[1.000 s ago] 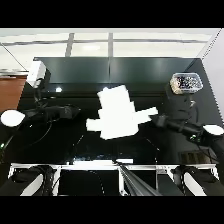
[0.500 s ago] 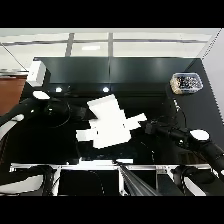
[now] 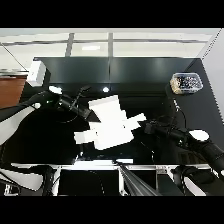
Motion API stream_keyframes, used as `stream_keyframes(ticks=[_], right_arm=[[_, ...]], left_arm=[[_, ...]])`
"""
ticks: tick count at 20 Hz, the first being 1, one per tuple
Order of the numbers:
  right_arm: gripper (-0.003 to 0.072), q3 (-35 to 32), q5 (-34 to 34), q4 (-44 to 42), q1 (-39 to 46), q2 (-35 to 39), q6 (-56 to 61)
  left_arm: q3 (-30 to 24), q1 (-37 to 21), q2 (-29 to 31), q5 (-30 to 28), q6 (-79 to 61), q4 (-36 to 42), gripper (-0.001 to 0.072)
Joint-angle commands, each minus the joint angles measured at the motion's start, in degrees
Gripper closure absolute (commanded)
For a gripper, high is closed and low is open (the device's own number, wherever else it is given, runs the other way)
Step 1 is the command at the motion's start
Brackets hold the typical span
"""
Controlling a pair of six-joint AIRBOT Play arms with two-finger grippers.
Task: Fold the box and place the chain.
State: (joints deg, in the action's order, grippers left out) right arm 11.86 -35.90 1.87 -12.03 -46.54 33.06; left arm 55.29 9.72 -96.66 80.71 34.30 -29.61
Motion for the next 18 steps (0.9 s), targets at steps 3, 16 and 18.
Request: stream_keyframes(ticks=[3,16,18], right_arm=[[0.0657,0.98,0.42,2.97,0.0,0.04,0.13],[-0.0034,23.21,-18.93,45.64,-3.91,-0.09,-8.68],[-0.0034,21.84,-17.11,46.93,-7.21,-0.26,-8.72]], left_arm=[[5.68,0.22,-3.19,7.45,-4.63,-2.86,0.0685],[-10.08,11.78,17.84,-19.56,-36.72,-2.19,0.0686],[-10.1,14.64,17.81,-25.86,-39.17,-6.03,0.0686]])
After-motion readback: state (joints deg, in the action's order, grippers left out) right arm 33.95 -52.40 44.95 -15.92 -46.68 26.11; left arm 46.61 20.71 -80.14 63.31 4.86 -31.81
